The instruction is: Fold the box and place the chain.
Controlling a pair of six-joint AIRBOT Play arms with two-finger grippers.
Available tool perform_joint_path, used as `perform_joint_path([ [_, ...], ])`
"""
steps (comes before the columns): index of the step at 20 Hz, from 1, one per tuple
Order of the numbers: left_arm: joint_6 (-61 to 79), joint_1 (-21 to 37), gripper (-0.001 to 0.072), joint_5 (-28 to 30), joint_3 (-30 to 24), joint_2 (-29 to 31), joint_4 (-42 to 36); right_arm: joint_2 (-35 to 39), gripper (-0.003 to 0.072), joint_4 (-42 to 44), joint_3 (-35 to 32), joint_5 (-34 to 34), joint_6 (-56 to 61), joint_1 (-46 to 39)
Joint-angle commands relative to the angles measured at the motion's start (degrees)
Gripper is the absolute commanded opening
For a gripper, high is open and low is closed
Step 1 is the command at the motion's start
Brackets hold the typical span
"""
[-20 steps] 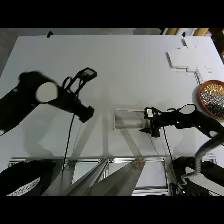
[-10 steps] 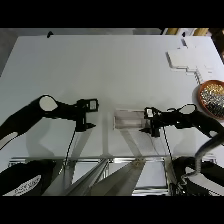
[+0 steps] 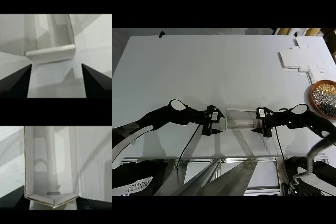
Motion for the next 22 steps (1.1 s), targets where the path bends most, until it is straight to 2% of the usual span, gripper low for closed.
perform_joint_path([
  [1,2.08,-0.81,0.0698,1.36,0.68,-1.36,-3.69,0.04,0.0317,0.00,0.00,0.02,0.00,0.02],
  [9,1.90,-1.79,0.0697,0.09,0.68,-1.95,-4.26,0.04,0.0317,0.00,0.02,0.02,0.00,0.02],
  [15,1.92,-3.26,0.0695,3.06,0.70,-4.15,-6.64,0.04,0.0317,0.00,0.00,0.02,0.00,0.02],
  [22,-3.21,-5.35,0.0691,3.58,4.52,-6.67,-6.40,0.04,0.0317,0.00,0.00,0.02,0.00,0.02],
])
